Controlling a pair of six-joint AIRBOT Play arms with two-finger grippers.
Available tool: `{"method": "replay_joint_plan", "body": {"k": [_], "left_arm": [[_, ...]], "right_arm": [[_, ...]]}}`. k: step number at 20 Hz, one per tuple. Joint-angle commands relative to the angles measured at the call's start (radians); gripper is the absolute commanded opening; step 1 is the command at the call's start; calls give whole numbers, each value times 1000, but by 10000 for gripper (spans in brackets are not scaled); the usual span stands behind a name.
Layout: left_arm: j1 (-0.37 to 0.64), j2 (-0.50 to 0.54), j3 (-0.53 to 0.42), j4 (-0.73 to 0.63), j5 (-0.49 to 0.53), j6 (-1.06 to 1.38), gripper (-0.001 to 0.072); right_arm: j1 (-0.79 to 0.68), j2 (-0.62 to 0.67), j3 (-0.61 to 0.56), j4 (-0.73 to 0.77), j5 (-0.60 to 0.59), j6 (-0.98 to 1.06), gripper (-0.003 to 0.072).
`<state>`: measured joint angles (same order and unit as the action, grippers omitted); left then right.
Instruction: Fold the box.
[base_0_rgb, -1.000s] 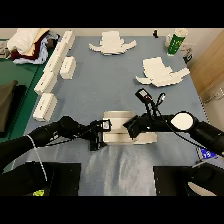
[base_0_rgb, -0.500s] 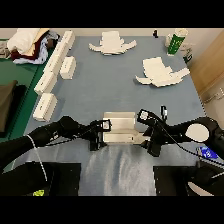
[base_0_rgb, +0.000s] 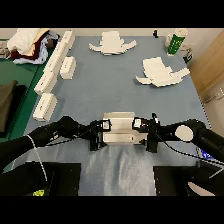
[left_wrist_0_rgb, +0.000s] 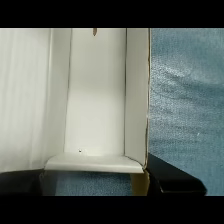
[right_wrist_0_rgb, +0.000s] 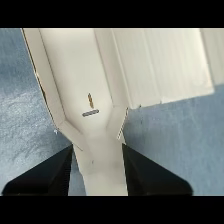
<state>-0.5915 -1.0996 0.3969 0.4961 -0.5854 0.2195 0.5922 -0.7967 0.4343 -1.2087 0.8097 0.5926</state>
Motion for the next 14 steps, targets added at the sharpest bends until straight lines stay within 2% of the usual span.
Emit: {"method": "replay_joint_plan", "body": {"k": [1, 2, 4, 6, 7, 14], "left_arm": [[-1, 0, 1, 0, 0, 0, 555], [-1, 0, 1, 0, 0, 0, 555], [-1, 0, 1, 0, 0, 0, 555], [-1, 0, 1, 0, 0, 0, 555], [-1, 0, 1, 0, 0, 0, 555], [-1, 0, 1, 0, 0, 0, 555]], "right_arm": [[2, -56, -3, 106, -61, -166, 480], [2, -66, -3, 127, -68, -201, 469], [2, -80, -3, 144, -89, -248, 381], [2, -88, -3, 172, -93, -280, 202], [2, -89, -3, 192, -92, -290, 151], [2, -89, -3, 240, -105, -364, 127]]}}
